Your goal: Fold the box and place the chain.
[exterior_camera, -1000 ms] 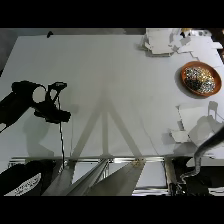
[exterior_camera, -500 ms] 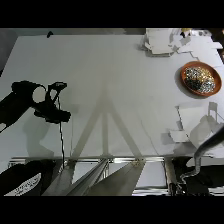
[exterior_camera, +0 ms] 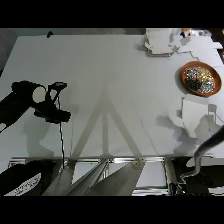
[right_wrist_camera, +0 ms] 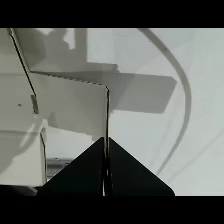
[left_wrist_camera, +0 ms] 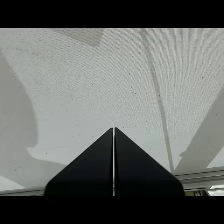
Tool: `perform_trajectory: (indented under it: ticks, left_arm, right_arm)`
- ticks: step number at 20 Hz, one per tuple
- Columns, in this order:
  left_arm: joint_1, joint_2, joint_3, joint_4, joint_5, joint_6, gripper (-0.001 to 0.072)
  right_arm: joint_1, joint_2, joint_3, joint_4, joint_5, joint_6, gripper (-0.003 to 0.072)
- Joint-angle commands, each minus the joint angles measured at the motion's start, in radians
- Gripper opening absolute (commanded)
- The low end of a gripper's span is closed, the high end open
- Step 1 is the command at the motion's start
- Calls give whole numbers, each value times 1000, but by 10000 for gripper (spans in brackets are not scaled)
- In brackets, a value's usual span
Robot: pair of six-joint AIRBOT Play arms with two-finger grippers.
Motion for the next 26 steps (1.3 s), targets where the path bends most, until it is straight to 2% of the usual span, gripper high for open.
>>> perform_trajectory:
  ticks: [1, 4, 7, 13, 17, 20, 26]
  left_arm:
    - [0, 0, -1, 0, 1, 0, 8]
    - [0, 0, -1, 0, 0, 0, 8]
    - [0, 0, -1, 0, 0, 0, 8]
    - [0, 0, -1, 0, 0, 0, 8]
    - [0, 0, -1, 0, 0, 0, 8]
    - [0, 0, -1, 0, 0, 0, 8]
    - [0, 0, -1, -4, 13, 0, 8]
  right_arm:
    - [60, 39, -5, 104, -3, -4, 17]
    - [206, 125, -41, 253, -43, -5, 16]
    - [398, 241, -161, 351, -102, -5, 16]
    - [773, 619, -584, 605, -527, 27, 16]
    - [988, 863, -813, 605, -736, 179, 16]
    - [1096, 974, -908, 589, -789, 270, 17]
    - [1176, 998, -946, 542, -789, 324, 17]
